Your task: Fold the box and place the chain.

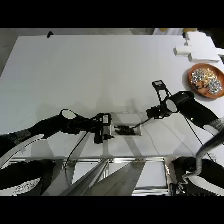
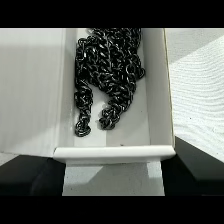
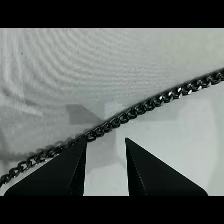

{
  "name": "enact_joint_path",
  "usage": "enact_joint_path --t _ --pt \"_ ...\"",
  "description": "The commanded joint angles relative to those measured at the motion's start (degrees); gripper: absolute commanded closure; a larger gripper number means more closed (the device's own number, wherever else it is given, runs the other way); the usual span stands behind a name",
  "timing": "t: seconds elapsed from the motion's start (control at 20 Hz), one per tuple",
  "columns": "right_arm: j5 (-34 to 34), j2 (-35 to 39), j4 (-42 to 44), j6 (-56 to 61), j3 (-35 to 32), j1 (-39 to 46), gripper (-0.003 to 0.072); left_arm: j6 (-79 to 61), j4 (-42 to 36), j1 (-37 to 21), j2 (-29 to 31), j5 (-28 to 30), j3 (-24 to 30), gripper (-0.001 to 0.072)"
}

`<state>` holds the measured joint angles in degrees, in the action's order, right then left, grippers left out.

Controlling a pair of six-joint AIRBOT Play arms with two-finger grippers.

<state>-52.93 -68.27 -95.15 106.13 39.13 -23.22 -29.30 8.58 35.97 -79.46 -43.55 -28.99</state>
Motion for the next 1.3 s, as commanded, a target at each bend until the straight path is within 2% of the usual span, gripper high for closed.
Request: enact_joint_path --t 0.0,0.2,0.85,1.15,1.25 --pt "2.6 -0.3 0.7 0.1 -0.3 0.0 0.0415 0.0 0.0 0.0 0.0 0.0 0.0 0.0436" --pt "3.0 -0.3 0.9 0.2 -0.4 0.0 0.0437 0.0 0.0 0.0 0.0 0.0 0.0 0.0436" --pt "4.1 -0.3 1.1 0.6 -2.0 0.0 0.0439 0.0 0.0 0.0 0.0 0.0 0.0 0.0436" --pt "3.5 -0.3 2.0 1.9 -2.0 0.0 0.0509 0.0 0.0 0.0 0.0 0.0 0.0 0.0436" --pt "3.3 -0.3 2.5 1.9 -2.0 0.0 0.0509 0.0 0.0 0.0 0.0 0.0 0.0 0.0436"
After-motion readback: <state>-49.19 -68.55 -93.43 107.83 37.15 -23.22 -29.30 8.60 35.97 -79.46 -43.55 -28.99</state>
